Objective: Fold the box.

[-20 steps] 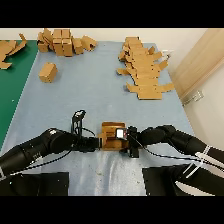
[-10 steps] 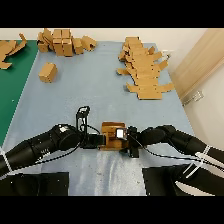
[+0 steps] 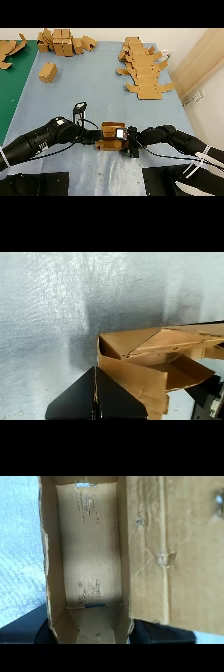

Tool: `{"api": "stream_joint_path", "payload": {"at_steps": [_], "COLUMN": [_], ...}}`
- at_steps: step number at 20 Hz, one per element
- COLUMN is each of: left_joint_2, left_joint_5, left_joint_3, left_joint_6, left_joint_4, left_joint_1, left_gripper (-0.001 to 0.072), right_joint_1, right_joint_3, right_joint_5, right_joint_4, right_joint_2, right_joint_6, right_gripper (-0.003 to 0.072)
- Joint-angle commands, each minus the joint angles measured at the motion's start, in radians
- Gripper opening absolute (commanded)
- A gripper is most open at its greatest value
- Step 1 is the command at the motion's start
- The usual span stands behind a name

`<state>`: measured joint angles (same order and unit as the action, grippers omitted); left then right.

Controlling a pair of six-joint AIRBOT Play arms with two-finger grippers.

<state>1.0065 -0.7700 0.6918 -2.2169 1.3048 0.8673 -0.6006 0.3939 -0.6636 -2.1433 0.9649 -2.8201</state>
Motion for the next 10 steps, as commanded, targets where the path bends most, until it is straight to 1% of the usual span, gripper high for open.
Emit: {"api": "stream_joint_path", "payload": {"at_steps": [1,3,4,5,6,10], "left_joint_2": [0.000,0.002,0.003,0.004,0.004,0.003], "left_joint_5": [-0.025,-0.026,-0.026,-0.026,-0.027,-0.048], "left_joint_3": [0.038,0.038,0.038,0.038,0.038,0.038], "left_joint_6": [0.056,0.074,0.083,0.089,0.089,0.089], "left_joint_4": [-0.012,-0.034,-0.049,-0.066,-0.080,-0.084], "left_joint_1": [-0.015,-0.015,-0.014,-0.014,-0.014,-0.013], "left_gripper": [0.0015,0.0016,0.0073,0.0335,0.0484,0.0483], "right_joint_1": [0.000,0.000,0.000,0.000,0.000,0.000], "right_joint_3": [0.000,0.000,0.000,0.000,0.000,0.000], "right_joint_5": [0.001,0.001,0.000,0.001,0.001,0.000], "right_joint_4": [0.000,0.000,0.000,0.000,0.000,0.000], "right_joint_2": [0.001,0.001,0.001,0.001,0.001,0.001], "right_joint_6": [0.000,0.000,0.000,0.000,0.000,0.000], "right_gripper": [0.0516,0.0516,0.0516,0.0515,0.0516,0.0515]}}
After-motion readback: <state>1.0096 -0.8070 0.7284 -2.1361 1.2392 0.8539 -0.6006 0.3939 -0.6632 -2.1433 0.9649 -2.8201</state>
